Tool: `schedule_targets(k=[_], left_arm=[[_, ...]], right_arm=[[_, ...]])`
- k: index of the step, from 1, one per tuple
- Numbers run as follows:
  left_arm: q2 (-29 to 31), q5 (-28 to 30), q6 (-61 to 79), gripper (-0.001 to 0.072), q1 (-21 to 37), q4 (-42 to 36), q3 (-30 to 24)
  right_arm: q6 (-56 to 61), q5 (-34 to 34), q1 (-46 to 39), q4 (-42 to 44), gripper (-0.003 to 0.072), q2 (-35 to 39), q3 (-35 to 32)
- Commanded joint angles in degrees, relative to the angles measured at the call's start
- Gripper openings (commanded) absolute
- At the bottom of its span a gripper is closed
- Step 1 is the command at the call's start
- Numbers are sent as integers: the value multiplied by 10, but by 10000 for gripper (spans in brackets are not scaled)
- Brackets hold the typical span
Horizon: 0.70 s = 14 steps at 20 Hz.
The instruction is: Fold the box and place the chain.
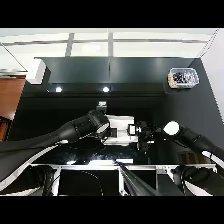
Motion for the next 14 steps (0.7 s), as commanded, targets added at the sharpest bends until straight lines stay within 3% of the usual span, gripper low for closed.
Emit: schedule_targets(k=[1, 3, 8, 12, 13, 14], left_arm=[[0, 1, 1, 149, 0, -2, 1], [0, 0, 0, 310, 0, -1, 1], [0, 1, -9, 307, 0, -1, 1], [0, -1, -33, 242, 0, -9, 0], [0, -1, -33, 123, 0, -9, 0], [0, 0, -33, 61, 0, -9, 0]], right_arm=[[0, 0, 0, 0, 423, 0, 0], [0, 0, 0, 0, 423, 0, 0], [0, 0, 0, 0, 422, 0, 0], [0, 0, 0, 0, 423, 0, 0], [0, 0, 0, 0, 423, 0, 0], [0, 0, 0, 0, 423, 0, 0]])
